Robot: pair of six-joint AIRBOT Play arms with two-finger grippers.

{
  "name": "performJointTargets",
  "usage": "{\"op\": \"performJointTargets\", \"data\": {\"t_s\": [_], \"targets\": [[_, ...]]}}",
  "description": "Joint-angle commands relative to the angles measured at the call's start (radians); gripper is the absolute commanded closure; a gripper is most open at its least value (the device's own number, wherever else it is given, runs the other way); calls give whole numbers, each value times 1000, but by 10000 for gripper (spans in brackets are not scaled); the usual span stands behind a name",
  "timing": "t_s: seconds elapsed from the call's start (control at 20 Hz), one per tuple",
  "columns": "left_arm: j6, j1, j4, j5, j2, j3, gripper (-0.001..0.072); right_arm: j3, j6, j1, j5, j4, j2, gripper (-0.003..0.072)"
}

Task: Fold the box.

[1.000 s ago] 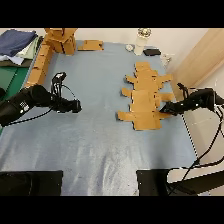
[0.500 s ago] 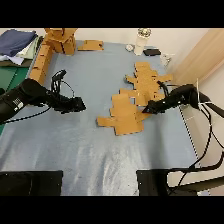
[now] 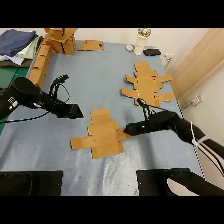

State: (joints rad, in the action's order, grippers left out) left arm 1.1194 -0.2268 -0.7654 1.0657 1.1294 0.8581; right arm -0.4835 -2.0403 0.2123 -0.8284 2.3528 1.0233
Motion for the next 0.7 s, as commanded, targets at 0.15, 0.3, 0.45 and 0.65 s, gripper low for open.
{"op": "performJointTargets", "data": {"t_s": [0.15, 0.3, 0.45, 0.65], "targets": [[-88, 93, 69, 48, 88, -99, 172, 134, 79, 215, 214, -8, -194, 688], [-173, 90, 175, 37, 197, -98, 172, 134, 97, 258, 219, -11, -193, 687], [-242, 89, 243, 32, 288, -99, 172, 134, 110, 283, 219, -14, -193, 688], [-365, 89, 396, 51, 354, -98, 172, 134, 114, 283, 219, -15, -193, 688]]}}
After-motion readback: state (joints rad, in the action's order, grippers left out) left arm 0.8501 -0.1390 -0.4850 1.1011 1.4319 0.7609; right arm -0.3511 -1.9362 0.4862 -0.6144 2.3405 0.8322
